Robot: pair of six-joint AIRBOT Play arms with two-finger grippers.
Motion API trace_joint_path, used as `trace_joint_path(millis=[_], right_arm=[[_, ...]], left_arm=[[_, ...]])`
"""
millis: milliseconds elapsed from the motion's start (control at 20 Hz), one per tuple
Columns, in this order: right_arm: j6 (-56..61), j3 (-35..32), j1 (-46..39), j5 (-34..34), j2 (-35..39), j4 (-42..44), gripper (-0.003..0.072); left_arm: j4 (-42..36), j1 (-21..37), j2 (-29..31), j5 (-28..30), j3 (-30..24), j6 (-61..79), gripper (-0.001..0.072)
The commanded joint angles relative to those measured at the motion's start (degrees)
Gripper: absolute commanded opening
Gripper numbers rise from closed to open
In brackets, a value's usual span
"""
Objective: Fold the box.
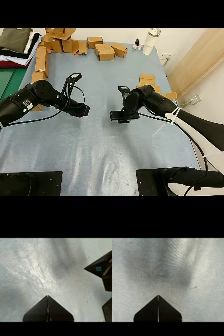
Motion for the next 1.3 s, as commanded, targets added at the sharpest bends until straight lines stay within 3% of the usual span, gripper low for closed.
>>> trace_joint_path(millis=[0,1250], right_arm=[[0.0,0.07,-0.04,0.0,-0.04,0.0,0.0003],[0.04,0.07,-0.02,6.54,-0.11,-2.32,0.0004]], left_arm=[[0.02,-0.02,-0.02,0.02,0.04,0.02,0.0012],[0.0,-0.04,-0.04,1.25,0.04,0.02,0.0011]])
